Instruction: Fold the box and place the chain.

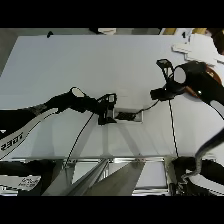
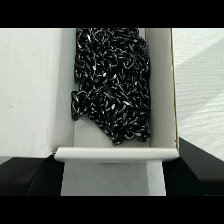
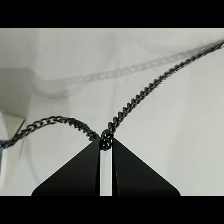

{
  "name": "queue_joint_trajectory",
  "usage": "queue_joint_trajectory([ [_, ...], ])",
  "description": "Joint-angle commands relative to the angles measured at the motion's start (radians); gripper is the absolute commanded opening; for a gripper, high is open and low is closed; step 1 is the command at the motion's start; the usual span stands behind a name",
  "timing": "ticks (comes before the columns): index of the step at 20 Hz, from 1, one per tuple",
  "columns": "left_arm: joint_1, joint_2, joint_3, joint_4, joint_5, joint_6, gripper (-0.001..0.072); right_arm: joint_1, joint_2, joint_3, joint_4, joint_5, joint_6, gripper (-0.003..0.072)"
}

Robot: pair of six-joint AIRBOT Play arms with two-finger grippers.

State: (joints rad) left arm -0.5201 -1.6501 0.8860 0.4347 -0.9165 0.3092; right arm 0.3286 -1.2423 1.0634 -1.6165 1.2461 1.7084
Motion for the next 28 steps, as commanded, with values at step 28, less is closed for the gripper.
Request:
queue_joint_trajectory([
  [28,0.001,0.001,0.001,0.000,0.000,0.001,0.0209,0.351,0.135,-0.133,0.206,-0.305,-0.033,0.0204],
])
